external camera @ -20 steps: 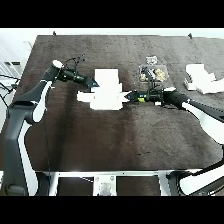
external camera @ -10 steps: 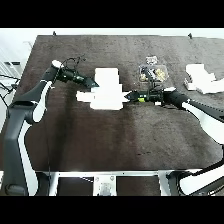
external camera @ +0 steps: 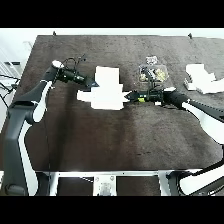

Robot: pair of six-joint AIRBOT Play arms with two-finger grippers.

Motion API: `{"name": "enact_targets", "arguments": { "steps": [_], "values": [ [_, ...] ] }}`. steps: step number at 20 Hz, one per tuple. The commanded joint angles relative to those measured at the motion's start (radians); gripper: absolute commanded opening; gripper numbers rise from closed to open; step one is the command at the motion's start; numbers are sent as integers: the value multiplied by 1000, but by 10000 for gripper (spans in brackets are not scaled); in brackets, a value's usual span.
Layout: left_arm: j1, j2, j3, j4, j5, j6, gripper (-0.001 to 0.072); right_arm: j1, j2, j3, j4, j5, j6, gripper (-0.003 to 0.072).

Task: Fold the box and place the chain.

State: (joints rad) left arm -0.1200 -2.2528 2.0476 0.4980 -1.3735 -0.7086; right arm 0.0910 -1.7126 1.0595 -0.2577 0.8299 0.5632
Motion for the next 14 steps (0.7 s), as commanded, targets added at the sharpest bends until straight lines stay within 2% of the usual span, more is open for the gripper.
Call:
{"name": "enact_targets", "arguments": {
  "steps": [1,2,3,4,11,14],
  "values": [
    [-24,-1,0,5,-5,35,47,-1,0,0,3,0,0,11],
    [-25,-1,0,3,-5,61,21,-1,0,0,3,0,0,31],
    [-25,-1,0,3,-5,88,20,-2,0,0,3,0,0,141],
    [-19,-1,0,0,-6,117,20,-7,0,0,3,3,0,192],
    [20,0,-1,-66,-107,405,14,-129,43,0,14,61,0,192],
    [33,18,-46,-80,-110,522,13,-199,66,0,50,60,0,191]
  ]
}}
